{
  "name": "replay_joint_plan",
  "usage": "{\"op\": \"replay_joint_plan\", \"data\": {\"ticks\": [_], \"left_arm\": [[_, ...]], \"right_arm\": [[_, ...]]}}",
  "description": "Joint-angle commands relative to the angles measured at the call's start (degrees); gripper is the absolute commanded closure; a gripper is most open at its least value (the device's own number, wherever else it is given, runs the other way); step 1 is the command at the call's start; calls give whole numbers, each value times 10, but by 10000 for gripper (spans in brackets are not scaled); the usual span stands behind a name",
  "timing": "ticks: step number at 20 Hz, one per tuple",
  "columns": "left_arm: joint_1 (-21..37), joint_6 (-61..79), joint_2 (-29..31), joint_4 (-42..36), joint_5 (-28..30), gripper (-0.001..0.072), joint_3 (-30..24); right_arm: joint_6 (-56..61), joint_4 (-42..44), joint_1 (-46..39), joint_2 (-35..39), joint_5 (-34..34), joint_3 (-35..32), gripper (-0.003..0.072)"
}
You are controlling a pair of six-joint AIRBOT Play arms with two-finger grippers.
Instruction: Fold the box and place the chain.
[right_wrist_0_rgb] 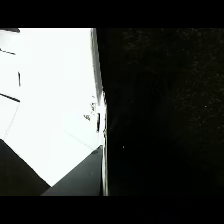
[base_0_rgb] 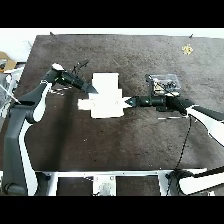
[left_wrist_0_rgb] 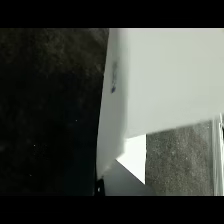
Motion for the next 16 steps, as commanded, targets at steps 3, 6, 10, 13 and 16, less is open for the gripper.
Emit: {"op": "replay_joint_plan", "data": {"ticks": [3, 6, 10, 13, 16], "left_arm": [[1, 81, 2, -24, -20, 699, 1], [1, 162, 11, -27, -16, 699, 1], [1, 266, 29, -24, 12, 699, 1], [1, 332, 30, -17, 53, 699, 1], [1, 379, 35, -11, 99, 699, 1]], "right_arm": [[0, 2, -2, 8, 0, 2, 499], [0, 1, -35, 41, 9, 16, 179], [-52, 1, -88, 83, 26, 49, 179], [-73, -11, -91, 84, 22, 55, 180], [-77, -50, -78, 81, 22, 55, 180]]}}
